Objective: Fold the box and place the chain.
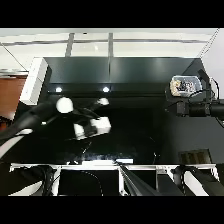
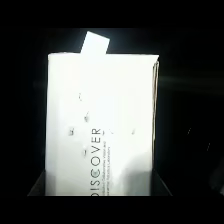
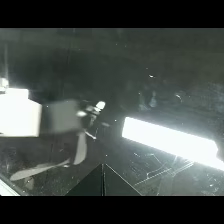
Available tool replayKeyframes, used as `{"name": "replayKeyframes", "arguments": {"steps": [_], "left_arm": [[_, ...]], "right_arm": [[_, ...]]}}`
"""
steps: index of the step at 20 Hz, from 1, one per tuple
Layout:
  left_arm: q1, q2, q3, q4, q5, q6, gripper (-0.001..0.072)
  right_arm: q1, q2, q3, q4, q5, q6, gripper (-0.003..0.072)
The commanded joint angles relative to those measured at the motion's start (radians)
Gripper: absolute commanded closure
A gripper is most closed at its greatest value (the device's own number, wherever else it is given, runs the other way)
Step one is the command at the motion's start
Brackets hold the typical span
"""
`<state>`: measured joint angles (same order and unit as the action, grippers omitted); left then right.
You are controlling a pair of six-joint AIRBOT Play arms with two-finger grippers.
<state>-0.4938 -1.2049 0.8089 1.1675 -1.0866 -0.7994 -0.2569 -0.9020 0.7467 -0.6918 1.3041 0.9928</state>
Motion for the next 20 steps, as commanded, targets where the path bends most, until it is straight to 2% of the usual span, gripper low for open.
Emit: {"name": "replayKeyframes", "arguments": {"steps": [1, 3, 7, 11, 15, 20], "left_arm": [[0.258, 0.118, -0.105, 0.179, -0.151, -0.216, 0.0313], [0.438, 0.154, -0.132, 0.212, -0.175, -0.277, 0.0313], [0.774, 0.158, -0.13, 0.212, -0.196, -0.29, 0.0313], [1.011, 0.158, -0.129, 0.21, -0.177, -0.273, 0.0313], [1.139, 0.158, -0.129, 0.21, -0.054, -0.184, 0.0312], [1.156, 0.149, -0.129, 0.124, 0.168, -0.027, 0.0313]], "right_arm": [[0.0, 0.0, 0.0, -0.001, 0.001, -0.007, 0.0678], [0.003, 0.001, -0.001, -0.001, 0.001, -0.01, 0.0678], [0.005, 0.0, -0.003, -0.001, 0.0, -0.021, 0.0678], [0.005, 0.0, -0.029, 0.001, -0.008, -0.021, 0.0678], [0.005, 0.0, -0.044, 0.001, -0.027, -0.028, 0.0678], [0.005, 0.0, -0.043, 0.008, -0.078, -0.027, 0.0678]]}}
